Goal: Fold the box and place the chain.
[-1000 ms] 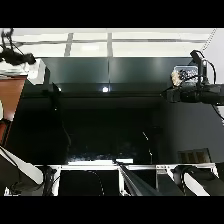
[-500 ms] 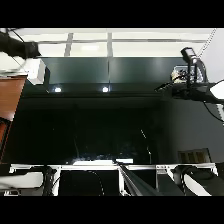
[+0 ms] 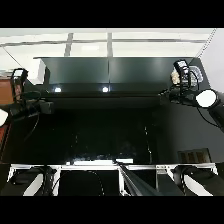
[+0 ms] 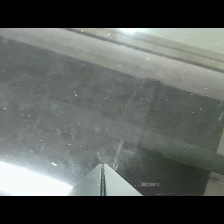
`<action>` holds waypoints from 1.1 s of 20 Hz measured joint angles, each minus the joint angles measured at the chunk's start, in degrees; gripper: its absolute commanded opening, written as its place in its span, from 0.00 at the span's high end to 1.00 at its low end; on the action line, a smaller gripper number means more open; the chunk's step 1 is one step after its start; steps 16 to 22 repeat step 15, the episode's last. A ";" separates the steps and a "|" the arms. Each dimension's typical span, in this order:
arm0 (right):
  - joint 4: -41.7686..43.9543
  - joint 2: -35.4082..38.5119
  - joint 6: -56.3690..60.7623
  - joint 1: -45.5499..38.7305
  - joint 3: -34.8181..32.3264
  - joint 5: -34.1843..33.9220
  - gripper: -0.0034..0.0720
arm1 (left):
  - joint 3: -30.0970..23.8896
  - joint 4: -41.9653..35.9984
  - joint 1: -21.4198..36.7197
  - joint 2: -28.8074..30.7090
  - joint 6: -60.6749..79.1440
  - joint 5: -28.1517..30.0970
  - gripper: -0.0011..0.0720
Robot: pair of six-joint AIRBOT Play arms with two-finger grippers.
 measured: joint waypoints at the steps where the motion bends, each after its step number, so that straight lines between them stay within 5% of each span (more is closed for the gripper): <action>1: -0.31 0.00 0.02 0.02 -0.11 -0.24 0.93 | -1.20 0.00 0.07 1.42 -0.04 0.42 0.95; 22: -1.22 -0.07 0.26 0.02 -0.33 -1.01 0.93 | -4.50 -1.09 0.15 5.01 -0.15 2.49 0.95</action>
